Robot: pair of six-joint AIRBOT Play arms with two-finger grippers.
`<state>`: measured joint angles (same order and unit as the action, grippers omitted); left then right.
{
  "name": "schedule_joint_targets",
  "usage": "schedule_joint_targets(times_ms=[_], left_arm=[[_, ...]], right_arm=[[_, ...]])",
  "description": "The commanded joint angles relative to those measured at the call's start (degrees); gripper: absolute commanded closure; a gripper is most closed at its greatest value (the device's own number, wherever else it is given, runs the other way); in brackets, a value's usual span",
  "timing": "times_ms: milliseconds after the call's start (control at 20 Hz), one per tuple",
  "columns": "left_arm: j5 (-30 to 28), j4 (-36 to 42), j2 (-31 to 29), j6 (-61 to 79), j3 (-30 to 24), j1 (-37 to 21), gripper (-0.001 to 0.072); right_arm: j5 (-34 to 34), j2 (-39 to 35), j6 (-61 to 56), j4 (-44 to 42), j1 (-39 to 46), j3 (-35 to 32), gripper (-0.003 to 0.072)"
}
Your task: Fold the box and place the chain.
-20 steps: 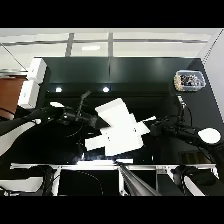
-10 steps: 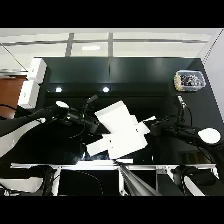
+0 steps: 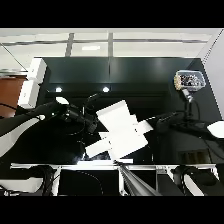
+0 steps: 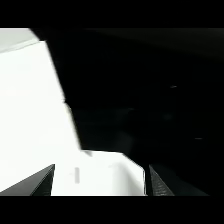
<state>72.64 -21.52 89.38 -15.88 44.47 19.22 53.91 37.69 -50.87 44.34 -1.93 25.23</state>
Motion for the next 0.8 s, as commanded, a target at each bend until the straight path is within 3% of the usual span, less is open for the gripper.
schedule_joint_targets(times_ms=[0, 150, 300, 450, 750], left_arm=[[-3.48, -11.15, -3.39, 0.07, 3.15, 3.72, 0.0693], [-19.39, -24.00, -11.32, 0.20, 2.75, 12.20, 0.0691], [-28.52, -29.16, -13.20, 2.49, 2.58, 17.62, 0.0686], [-29.40, -28.81, -12.17, 2.51, 2.58, 18.21, 0.0686], [-27.26, -28.81, -10.82, 2.62, 2.60, 18.23, 0.0684]], right_arm=[[4.44, -0.04, -0.04, 16.48, 5.38, 7.58, -0.0015], [-1.01, -0.04, 0.57, 24.15, 5.99, 9.57, -0.0014], [-0.48, 0.22, 1.49, 20.28, 5.90, 9.25, -0.0016], [4.72, 1.29, 13.51, 15.96, 2.86, 5.11, -0.0025], [3.26, 1.51, 33.31, 11.91, -10.03, -4.57, -0.0023]])
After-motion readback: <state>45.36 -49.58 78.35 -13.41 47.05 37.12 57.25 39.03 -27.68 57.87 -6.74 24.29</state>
